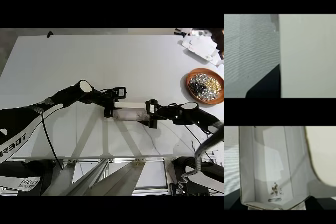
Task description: Fold the box and place the chain.
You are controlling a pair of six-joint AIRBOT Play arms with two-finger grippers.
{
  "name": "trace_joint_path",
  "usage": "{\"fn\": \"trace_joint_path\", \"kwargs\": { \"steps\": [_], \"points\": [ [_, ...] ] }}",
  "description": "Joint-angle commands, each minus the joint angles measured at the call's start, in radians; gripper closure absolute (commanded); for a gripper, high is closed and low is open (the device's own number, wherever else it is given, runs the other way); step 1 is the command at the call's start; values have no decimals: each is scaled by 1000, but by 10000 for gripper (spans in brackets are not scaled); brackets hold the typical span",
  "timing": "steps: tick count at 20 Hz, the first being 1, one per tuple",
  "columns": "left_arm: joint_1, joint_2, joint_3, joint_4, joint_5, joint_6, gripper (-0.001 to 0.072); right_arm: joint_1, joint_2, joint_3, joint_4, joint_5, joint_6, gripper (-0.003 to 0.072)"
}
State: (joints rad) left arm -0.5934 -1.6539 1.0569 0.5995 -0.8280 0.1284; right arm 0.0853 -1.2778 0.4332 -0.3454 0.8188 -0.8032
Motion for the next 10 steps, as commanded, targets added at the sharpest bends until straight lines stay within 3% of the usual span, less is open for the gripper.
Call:
{"fn": "trace_joint_path", "kwargs": {
  "steps": [1,4,10],
  "points": [
    [-1,-1,0,-1,2,0,699,1,-11,4,-29,13,21,24],
    [0,-1,0,-1,1,0,699,1,-17,4,-39,13,21,150],
    [0,-1,0,-1,2,0,699,1,-22,4,-43,8,20,160]
  ]
}}
